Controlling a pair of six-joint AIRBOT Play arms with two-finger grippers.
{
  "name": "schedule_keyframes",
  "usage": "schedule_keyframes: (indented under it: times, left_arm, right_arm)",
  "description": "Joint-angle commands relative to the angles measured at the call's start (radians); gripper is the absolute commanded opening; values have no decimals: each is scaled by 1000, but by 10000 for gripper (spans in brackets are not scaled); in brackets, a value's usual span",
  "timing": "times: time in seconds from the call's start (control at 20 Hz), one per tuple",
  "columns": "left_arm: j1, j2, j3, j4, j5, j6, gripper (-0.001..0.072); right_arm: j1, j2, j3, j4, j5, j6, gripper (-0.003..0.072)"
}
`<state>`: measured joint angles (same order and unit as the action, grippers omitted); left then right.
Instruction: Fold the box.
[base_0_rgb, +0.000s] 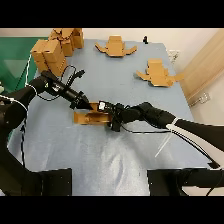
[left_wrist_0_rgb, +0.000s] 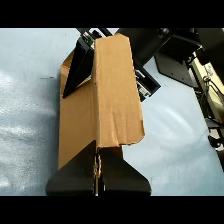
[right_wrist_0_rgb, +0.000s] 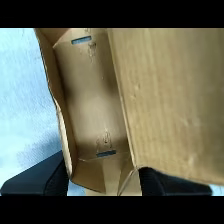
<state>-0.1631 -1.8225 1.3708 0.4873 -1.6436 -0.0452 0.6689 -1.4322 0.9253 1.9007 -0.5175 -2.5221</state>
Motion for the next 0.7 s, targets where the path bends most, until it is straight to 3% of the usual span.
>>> schedule_keyframes:
  times: [0.0, 0.55, 0.6, 0.65]
  left_arm:
    - [1, -4, 0, 14, 39, 0, 23]
    - [1, -4, 0, 14, 77, 0, 23]
    - [1, -3, 0, 14, 76, 0, 23]
    - [1, -3, 0, 14, 75, 0, 23]
  right_arm:
    - [-34, -14, 19, 98, -50, -108, 593]
    - [-34, -58, 44, 176, -97, -173, 591]
    - [-34, -58, 47, 176, -96, -175, 550]
    - [-34, -58, 48, 177, -97, -175, 421]
